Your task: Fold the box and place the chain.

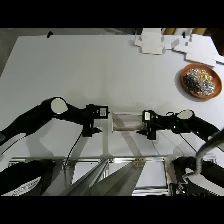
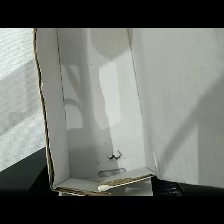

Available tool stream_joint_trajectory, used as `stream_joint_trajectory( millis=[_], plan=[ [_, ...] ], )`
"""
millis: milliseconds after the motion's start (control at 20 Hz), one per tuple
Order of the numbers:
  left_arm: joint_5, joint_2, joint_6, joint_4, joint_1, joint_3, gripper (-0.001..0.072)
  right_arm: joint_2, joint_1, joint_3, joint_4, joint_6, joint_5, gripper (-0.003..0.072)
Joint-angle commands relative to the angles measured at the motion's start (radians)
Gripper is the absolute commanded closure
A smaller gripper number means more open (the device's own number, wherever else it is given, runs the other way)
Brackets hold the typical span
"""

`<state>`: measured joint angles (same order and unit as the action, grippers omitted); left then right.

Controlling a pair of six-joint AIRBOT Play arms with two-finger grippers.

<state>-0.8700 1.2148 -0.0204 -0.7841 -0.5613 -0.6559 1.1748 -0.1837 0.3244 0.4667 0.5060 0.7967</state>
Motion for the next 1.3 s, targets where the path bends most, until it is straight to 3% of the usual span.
stream_joint_trajectory(
  millis=[0,250,600,950,1250],
  plan=[
    [0.189,0.114,0.269,0.235,-0.01,0.037,0.0004,-0.001,0.0,0.0,0.0,0.0,0.0,0.0283],
    [0.087,0.156,0.415,0.358,-0.027,0.037,0.0007,-0.001,0.0,0.0,0.0,0.0,0.0,0.0283],
    [0.116,0.202,0.418,0.389,-0.045,0.037,0.0006,-0.001,0.0,0.0,0.0,0.0,0.0,0.0283],
    [0.15,0.212,0.496,0.532,-0.071,0.037,0.0006,-0.001,0.0,0.0,0.0,0.0,0.0,0.0283],
    [0.2,0.246,0.496,0.545,-0.096,0.038,0.0014,-0.001,0.0,0.0,0.0,0.0,0.0,0.0283]
  ],
)
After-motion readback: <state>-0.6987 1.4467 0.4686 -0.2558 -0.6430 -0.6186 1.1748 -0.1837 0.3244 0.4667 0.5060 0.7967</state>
